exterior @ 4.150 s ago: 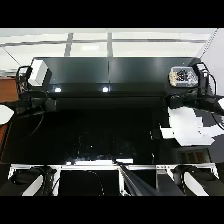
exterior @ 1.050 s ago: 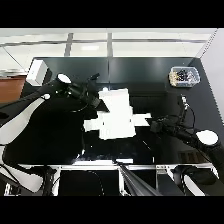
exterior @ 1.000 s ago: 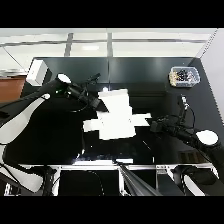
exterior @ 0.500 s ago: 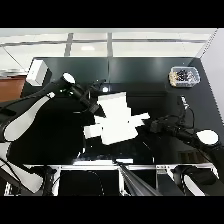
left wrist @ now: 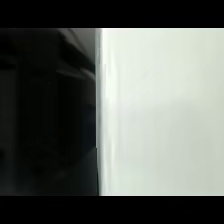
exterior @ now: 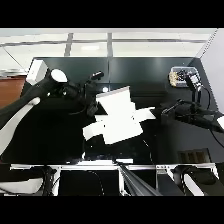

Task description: Fold the box and place the chain.

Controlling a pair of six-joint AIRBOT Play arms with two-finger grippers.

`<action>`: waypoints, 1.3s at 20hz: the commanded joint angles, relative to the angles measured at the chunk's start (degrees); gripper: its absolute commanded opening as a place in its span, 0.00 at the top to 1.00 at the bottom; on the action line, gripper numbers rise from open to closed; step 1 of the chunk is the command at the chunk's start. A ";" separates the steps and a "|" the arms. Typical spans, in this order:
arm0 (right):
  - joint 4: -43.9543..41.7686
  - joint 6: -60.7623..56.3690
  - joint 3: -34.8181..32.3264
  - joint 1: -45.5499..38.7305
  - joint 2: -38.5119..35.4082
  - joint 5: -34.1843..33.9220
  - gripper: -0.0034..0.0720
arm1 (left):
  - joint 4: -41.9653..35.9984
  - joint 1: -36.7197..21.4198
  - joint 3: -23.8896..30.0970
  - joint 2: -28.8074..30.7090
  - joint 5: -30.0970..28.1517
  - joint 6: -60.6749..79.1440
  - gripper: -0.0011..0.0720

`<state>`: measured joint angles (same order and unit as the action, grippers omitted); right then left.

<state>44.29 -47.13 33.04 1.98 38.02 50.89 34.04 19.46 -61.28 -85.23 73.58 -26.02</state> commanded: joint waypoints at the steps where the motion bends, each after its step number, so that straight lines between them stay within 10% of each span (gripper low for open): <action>1: 3.13 5.14 0.37 -0.28 0.07 1.55 0.02 | -1.33 2.14 12.04 8.35 -15.41 16.74 0.95; 14: 4.22 29.70 -9.75 18.56 5.25 -14.88 0.02 | 2.56 5.38 10.60 -1.25 -23.56 29.44 0.95; 26: 5.44 36.35 -8.63 20.81 13.35 -5.75 0.02 | 7.89 8.46 8.63 -1.25 -22.25 29.24 0.95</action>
<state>49.74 -12.25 24.29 21.93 50.83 44.36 40.77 27.57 -52.56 -86.46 51.09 3.46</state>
